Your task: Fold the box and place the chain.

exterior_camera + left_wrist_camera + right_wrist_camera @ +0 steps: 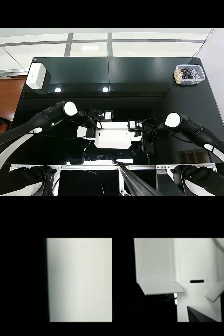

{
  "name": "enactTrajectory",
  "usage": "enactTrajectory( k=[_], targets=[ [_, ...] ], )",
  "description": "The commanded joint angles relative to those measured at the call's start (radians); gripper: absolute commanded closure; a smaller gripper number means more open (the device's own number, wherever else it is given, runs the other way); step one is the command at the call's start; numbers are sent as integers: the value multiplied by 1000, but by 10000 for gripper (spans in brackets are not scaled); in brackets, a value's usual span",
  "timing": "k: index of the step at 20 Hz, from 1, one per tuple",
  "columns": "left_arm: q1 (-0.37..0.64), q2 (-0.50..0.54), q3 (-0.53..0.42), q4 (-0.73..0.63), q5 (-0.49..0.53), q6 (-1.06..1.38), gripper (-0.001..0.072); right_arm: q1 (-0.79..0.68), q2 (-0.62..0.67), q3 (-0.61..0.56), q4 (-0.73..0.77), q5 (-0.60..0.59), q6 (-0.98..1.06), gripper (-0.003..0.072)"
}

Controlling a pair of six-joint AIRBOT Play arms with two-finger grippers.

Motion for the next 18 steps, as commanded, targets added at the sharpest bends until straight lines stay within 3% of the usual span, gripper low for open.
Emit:
enactTrajectory(
  k=[1, 6, 12, 18],
  targets=[
    [1, 0, 1, 0, -1, 0, 684, 48, -4, -7, 69, -27, 52, 9],
    [1, 0, 1, 0, -1, 0, 684, 139, -23, -7, 108, -163, 52, 9],
    [1, 0, 1, 0, -3, 0, 684, 140, -4, -5, 144, -267, 52, 9],
    [1, 0, 1, 0, -4, 0, 684, 140, 98, -5, 39, -362, 52, 9]
  ],
)
